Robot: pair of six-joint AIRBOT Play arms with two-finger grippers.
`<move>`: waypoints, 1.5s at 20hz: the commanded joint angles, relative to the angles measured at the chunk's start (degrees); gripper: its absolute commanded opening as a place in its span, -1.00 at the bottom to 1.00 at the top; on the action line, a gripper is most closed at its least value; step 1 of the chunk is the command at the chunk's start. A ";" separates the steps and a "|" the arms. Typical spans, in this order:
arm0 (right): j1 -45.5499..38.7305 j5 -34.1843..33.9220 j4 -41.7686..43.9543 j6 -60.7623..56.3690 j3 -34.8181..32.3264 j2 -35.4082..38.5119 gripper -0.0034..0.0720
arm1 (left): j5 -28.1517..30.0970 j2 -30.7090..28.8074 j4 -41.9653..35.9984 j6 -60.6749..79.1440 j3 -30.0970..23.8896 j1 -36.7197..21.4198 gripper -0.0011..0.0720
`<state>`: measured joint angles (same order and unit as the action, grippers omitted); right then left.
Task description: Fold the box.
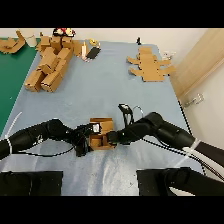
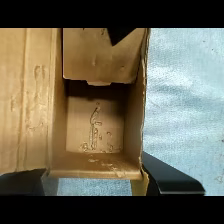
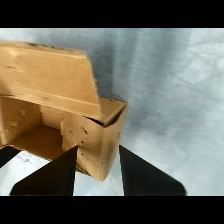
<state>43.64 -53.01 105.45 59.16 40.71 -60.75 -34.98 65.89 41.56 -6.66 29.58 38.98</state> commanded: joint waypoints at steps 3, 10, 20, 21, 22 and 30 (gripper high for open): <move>7.69 -13.03 -15.30 -17.62 12.26 -9.97 0.16 | 0.00 0.02 0.00 0.00 -0.02 -0.04 0.29; 10.08 -19.76 -14.99 -23.85 18.58 -19.96 0.16 | 0.00 0.02 0.00 0.00 -0.02 -0.04 0.29; 10.03 -21.40 -15.19 -24.65 18.62 -20.74 -0.85 | 0.00 0.02 0.00 0.00 -0.02 -0.04 0.29; 10.03 -21.42 -14.97 -24.65 18.62 -20.74 -0.89 | 0.02 0.02 0.00 0.00 -0.02 -0.04 0.29; 10.05 -21.44 -14.95 -24.65 18.62 -20.72 -0.89 | 0.02 0.02 0.00 0.00 -0.02 -0.04 0.29; 9.97 -24.48 -14.10 -24.20 18.73 -16.83 0.00 | 0.00 0.02 0.00 -0.02 -0.02 -0.04 0.29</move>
